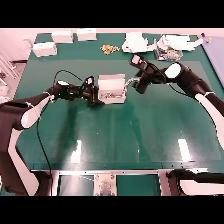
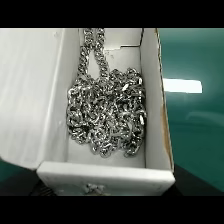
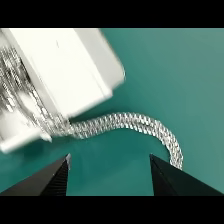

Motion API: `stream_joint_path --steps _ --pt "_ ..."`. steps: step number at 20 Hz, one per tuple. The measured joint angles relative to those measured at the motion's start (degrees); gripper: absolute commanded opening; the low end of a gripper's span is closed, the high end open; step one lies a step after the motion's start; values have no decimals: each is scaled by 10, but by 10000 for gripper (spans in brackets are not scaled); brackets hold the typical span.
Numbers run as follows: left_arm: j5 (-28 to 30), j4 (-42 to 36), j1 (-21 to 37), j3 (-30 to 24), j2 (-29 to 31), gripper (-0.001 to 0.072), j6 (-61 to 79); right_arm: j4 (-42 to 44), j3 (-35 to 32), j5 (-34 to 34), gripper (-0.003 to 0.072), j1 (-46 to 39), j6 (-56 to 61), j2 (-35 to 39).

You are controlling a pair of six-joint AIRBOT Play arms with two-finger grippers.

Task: Fold the box and place the chain.

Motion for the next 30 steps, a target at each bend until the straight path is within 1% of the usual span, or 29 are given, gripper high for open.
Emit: stream_joint_path --steps 3,6,8,11,16,20,21,22,23,26,27,28,30 --pt "0 0 0 0 0 290 0 47 -9 0 590 -31 -120 -42" --pt "0 0 0 0 0 290 0 104 -13 0 590 -40 -223 -84" --pt "0 0 0 0 0 290 0 142 -14 0 590 -40 -273 -105" --pt "0 0 0 0 0 290 0 186 -14 -2 590 -33 -313 -129" --pt "0 0 0 0 0 290 0 232 -14 -10 590 -21 -335 -153" --pt "0 0 0 0 0 290 0 259 -13 -35 581 -9 -353 -161" --pt "1 0 1 0 0 290 0 266 -13 -42 478 -7 -358 -163" --pt "3 -1 1 0 0 290 0 269 -13 -46 275 -5 -362 -165" --pt "1 0 1 0 0 290 0 272 -13 -55 196 -4 -365 -168" --pt "-1 0 0 0 0 290 0 277 -13 -78 192 -2 -369 -171" --pt "-1 0 0 0 0 290 0 279 -13 -82 107 -2 -369 -172" --pt "0 0 1 0 0 290 0 278 -13 -86 7 -1 -371 -172" --pt "0 0 0 0 0 290 0 280 -13 -92 7 0 -371 -172"
